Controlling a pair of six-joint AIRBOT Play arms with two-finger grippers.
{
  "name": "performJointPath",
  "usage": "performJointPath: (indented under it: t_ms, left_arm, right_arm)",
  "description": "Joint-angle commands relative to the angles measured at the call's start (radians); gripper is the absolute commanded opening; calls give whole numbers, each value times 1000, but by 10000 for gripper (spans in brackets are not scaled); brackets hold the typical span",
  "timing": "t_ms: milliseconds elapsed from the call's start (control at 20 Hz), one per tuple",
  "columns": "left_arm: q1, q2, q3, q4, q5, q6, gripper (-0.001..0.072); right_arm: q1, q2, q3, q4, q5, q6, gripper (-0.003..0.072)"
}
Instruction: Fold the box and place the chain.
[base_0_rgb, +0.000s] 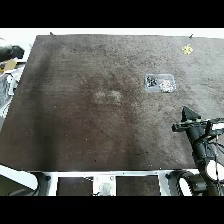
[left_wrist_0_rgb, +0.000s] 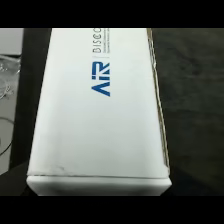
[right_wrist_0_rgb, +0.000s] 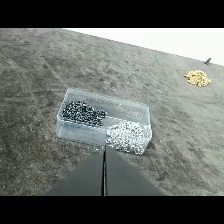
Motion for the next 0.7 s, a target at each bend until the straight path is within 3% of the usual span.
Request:
performJointPath:
  t_ms: [0,150,650]
  left_arm:
    - [55,-87,1,35,30,-14,2]
    - [54,-161,2,-72,79,65,2]
    - [6,-297,2,-118,176,191,2]
  right_arm:
    - [1,1,-1,1,1,0,1]
    - [1,1,-1,1,2,0,1]
    - [1,0,-1,1,1,0,2]
